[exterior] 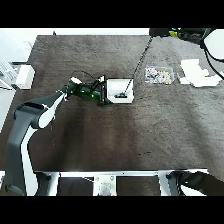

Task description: Fold the box and place the chain.

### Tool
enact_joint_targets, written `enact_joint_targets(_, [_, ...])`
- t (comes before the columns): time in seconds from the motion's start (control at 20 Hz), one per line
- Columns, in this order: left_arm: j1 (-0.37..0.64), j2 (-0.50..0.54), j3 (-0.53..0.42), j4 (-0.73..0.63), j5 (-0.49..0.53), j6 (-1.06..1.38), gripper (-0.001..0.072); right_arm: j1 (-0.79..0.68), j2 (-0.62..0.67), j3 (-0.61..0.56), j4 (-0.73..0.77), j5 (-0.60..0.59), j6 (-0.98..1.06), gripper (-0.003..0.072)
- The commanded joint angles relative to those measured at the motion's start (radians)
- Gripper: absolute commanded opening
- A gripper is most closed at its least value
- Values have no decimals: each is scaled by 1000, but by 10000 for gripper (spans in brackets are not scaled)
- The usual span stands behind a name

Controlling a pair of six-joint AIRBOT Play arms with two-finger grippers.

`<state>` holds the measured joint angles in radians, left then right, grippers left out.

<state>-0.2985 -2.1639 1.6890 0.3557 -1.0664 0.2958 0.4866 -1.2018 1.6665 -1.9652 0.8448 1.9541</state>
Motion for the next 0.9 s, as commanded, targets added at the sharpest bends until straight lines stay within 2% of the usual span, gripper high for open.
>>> enact_joint_targets(0.0, [0,1,0,0,0,0,530,51,14,4,-35,-6,2,12])
enact_joint_targets(0.35, [0,1,0,0,0,0,530,121,-23,-23,-32,-25,2,12])
enact_joint_targets(0.7, [0,1,0,0,0,0,530,119,-47,-166,-11,-25,29,12])
enact_joint_targets(0.85, [0,1,0,0,0,0,530,116,-46,-155,-87,-25,29,12])
